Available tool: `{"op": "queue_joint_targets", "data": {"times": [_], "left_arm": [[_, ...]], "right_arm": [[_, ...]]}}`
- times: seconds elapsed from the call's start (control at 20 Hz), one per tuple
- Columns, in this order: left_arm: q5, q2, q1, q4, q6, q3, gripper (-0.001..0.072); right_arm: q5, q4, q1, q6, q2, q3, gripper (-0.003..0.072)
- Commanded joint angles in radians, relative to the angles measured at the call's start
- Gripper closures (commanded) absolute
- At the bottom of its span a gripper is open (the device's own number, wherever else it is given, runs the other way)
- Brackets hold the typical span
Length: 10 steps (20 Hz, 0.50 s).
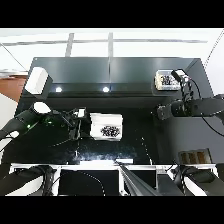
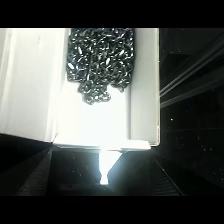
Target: Fold the box and place the chain.
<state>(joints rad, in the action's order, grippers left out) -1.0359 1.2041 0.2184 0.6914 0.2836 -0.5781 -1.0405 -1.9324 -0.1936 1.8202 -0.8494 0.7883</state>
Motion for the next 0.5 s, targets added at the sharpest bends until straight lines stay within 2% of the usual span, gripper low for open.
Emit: {"op": "queue_joint_targets", "data": {"times": [0.0, 0.45], "left_arm": [[0.007, 0.002, 0.006, -0.001, 0.001, 0.000, -0.0001], [0.014, 0.008, 0.030, -0.045, 0.001, 0.000, -0.0001]], "right_arm": [[0.001, 0.000, 0.000, -0.008, 0.000, 0.000, -0.0013], [0.003, 0.000, 0.000, -0.008, 0.000, 0.000, -0.0013]]}}
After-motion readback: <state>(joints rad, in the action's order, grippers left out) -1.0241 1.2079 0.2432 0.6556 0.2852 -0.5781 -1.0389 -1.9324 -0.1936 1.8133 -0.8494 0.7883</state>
